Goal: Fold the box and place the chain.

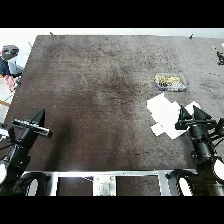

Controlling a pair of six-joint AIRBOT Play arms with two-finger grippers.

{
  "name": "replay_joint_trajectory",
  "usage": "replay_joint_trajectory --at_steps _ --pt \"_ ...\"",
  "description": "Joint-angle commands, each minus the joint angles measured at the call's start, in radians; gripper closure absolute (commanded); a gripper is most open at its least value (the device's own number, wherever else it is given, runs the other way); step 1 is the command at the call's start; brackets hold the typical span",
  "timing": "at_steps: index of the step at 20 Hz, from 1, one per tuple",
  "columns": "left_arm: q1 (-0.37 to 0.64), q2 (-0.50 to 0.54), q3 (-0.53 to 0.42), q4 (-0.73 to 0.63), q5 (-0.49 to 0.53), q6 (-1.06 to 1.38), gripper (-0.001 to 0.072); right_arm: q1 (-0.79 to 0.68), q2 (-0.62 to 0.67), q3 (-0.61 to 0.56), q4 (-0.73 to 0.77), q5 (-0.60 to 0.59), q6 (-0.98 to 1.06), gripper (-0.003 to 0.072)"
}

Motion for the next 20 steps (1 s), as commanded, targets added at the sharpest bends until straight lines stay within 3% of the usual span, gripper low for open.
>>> replay_joint_trajectory --at_steps 1,8,11,15,17,18,20 --pt "0.0 0.0 -0.001 0.0 0.0 0.0 0.0697 0.001 0.0 0.001 0.0 0.001 0.0 0.0221" --pt "0.0 0.0 -0.001 0.0 0.0 0.0 0.0697 0.0 -0.055 0.102 -0.021 -0.014 0.0 0.0211" --pt "0.001 0.0 0.0 0.0 0.0 0.0 0.0697 0.0 -0.211 0.216 -0.023 -0.015 0.0 0.0211" --pt "0.0 0.0 -0.001 0.0 0.0 0.0 0.0697 -0.031 -0.535 0.463 -0.029 0.019 0.001 0.0212" --pt "0.0 0.0 -0.001 0.0 0.0 0.0 0.0697 -0.126 -0.689 0.572 -0.03 0.153 0.045 0.0212" --pt "0.0 0.0 -0.001 0.0 0.0 0.0 0.0697 -0.205 -0.769 0.622 -0.056 0.274 0.105 0.0213" --pt "0.0 0.0 -0.001 0.0 0.001 0.0 0.0697 -0.389 -0.914 0.724 -0.285 0.568 0.352 0.0212"
